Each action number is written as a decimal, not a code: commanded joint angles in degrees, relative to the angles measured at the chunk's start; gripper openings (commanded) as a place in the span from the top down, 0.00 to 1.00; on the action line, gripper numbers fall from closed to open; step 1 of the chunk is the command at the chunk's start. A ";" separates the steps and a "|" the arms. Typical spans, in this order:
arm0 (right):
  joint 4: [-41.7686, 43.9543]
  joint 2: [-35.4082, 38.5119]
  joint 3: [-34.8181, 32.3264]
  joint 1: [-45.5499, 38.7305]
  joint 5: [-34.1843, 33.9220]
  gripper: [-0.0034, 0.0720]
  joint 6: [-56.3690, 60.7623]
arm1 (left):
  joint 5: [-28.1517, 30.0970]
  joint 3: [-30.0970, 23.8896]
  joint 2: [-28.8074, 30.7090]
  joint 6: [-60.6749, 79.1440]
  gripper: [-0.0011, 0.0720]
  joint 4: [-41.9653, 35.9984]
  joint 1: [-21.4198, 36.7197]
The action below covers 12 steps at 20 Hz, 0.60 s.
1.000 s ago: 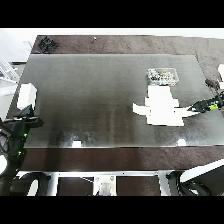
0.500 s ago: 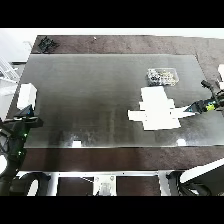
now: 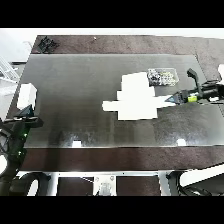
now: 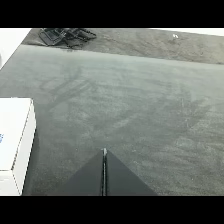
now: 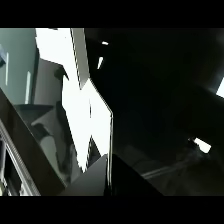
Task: Fold the box and place the chain.
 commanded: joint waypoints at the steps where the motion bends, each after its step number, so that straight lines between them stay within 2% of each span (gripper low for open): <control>1: 4.61 3.10 -3.32 8.76 -9.09 0.96 4.09 | 0.02 0.04 0.04 0.02 0.95 0.00 0.00; 3: 5.64 3.08 -3.28 13.77 -14.21 0.96 6.16 | 0.57 0.04 0.02 0.22 0.95 0.17 0.00; 6: 5.64 3.06 -3.28 19.23 -21.64 0.96 8.48 | 4.70 0.04 0.02 0.90 0.95 0.24 0.00; 8: 5.60 2.67 -3.28 21.35 -26.23 0.96 9.92 | 4.70 0.04 0.04 0.90 0.96 0.24 0.00; 12: 5.60 -0.76 -3.17 22.34 -27.91 0.96 10.82 | 4.61 0.04 0.04 0.90 0.96 0.24 0.00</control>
